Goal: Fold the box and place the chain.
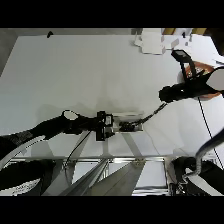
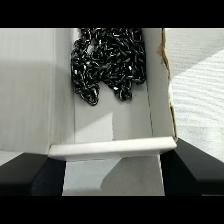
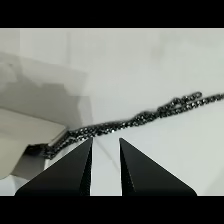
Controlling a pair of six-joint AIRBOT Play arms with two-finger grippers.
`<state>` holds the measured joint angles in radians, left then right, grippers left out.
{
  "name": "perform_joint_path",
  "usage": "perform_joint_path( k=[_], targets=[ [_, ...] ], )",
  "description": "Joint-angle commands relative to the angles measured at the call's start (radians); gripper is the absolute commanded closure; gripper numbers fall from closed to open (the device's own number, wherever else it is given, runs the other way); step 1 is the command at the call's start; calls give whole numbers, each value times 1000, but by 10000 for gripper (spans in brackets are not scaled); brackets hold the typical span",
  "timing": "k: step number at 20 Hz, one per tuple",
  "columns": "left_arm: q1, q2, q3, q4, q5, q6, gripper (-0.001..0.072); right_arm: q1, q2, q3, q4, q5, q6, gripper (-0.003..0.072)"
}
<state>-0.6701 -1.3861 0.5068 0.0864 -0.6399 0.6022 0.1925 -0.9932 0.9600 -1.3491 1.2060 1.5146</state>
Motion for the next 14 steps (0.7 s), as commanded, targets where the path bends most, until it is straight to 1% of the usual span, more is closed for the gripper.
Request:
perform_joint_path(
  k=[1,6,9,10,11,12,14],
  targets=[
    [1,0,0,0,0,0,434,-18,-7,-66,-10,-57,75,512],
    [1,0,0,0,0,0,434,-18,-9,-220,-10,-181,135,507],
    [1,0,0,0,0,0,434,-18,-24,-266,-20,-218,134,505],
    [1,0,0,0,0,0,434,-18,-34,-273,-20,-238,134,490],
    [1,0,0,0,0,0,434,-18,-48,-276,-20,-254,134,420],
    [1,0,0,0,0,0,434,-18,-68,-276,-20,-271,134,334],
    [1,0,0,0,0,0,434,-18,-113,-276,-24,-302,135,330]
  ],
)
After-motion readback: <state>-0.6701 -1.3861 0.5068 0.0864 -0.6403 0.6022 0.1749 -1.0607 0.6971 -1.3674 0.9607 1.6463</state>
